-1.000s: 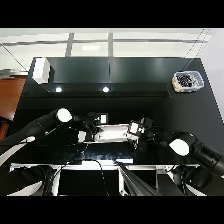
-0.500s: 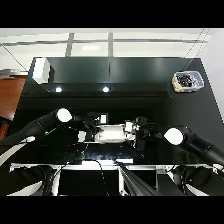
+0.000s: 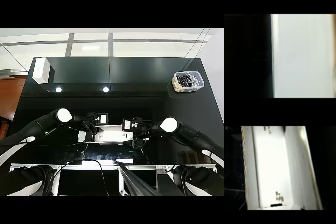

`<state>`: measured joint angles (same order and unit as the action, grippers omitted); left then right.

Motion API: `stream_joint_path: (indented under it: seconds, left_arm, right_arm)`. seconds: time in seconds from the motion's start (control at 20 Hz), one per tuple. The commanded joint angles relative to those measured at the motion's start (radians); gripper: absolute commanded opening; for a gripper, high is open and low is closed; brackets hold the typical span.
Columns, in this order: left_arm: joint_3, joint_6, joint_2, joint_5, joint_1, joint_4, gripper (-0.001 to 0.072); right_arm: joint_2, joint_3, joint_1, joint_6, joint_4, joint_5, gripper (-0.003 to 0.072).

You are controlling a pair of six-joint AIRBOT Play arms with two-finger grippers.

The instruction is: Fold the box and place the chain.

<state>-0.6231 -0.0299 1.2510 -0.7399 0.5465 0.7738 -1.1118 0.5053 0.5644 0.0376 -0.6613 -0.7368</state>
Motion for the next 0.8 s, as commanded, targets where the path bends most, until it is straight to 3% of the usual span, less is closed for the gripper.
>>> stream_joint_path:
  seconds: [0.0,0.75]
  left_arm:
    - [0.000,0.000,0.001,0.000,0.000,0.000,0.0030]
    - [0.000,0.001,0.001,0.000,0.000,0.001,0.0030]
  right_arm:
    - [-0.067,0.001,-0.005,0.127,0.064,-0.015,0.0694]
    - [-0.117,0.002,-0.005,0.139,0.067,0.025,0.0694]
